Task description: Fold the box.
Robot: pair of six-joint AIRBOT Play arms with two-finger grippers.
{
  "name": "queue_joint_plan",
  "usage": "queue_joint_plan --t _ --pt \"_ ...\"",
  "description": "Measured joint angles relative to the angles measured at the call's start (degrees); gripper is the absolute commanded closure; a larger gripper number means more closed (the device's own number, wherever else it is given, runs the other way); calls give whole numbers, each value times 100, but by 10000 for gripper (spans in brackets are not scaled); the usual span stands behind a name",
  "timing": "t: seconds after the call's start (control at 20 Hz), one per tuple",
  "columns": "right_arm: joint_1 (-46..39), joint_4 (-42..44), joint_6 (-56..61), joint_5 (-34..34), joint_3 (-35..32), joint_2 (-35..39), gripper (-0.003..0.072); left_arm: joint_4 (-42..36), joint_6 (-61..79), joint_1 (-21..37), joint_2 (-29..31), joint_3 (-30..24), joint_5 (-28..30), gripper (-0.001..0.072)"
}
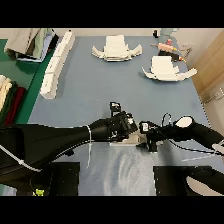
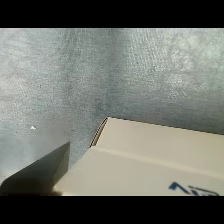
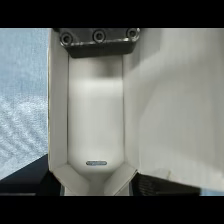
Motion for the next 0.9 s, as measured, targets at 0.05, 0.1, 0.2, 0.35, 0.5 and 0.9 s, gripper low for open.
queue_joint_plan --t 0.05,0.1,0.2,0.35,0.5,0.9 --pt "0 2 -2 0 0 0 176 15 -2 0 -4 2 4 432" --pt "0 2 0 0 0 0 176 35 -11 0 -9 2 7 432" --pt "0 2 0 0 0 0 176 61 -48 0 -28 2 35 433" --pt "0 2 2 -2 0 0 176 79 -162 0 -50 2 94 453" --pt "0 -2 -4 -9 0 0 176 70 -232 -4 -50 4 151 694" --pt "-2 -2 0 -9 0 0 176 79 -407 -4 -59 2 208 361"
